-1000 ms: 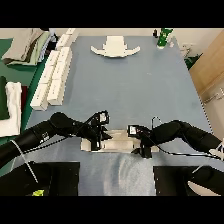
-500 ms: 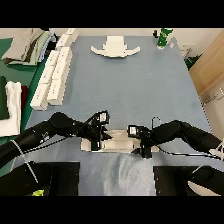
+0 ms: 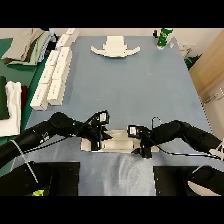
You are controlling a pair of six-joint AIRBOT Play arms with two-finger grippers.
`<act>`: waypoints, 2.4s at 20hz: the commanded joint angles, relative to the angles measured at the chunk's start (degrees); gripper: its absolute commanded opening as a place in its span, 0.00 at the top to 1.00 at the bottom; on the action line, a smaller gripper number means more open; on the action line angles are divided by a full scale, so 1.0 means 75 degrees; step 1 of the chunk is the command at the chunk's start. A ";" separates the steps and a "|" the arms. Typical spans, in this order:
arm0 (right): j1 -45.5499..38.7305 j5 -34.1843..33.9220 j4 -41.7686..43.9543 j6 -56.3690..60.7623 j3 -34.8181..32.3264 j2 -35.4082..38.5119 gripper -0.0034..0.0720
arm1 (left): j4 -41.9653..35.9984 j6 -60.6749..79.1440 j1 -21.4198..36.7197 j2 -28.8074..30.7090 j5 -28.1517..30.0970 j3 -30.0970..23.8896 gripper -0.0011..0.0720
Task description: Fold the box.
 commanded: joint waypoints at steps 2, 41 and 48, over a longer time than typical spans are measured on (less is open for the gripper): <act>0.0006 0.0000 0.0003 0.0006 -0.0003 -0.0006 0.29 | 0.0003 -0.0003 0.0000 -0.0006 -0.0242 0.0003 0.96; 0.0003 0.0000 0.0000 0.0003 -0.0003 -0.0006 0.29 | 0.2801 -1.2724 0.0099 -0.2463 -0.0688 0.2267 0.97; 0.0003 0.0000 0.0000 0.0003 -0.0003 -0.0006 0.29 | 0.2812 -1.2278 0.0067 -0.2527 -0.0705 0.2326 0.97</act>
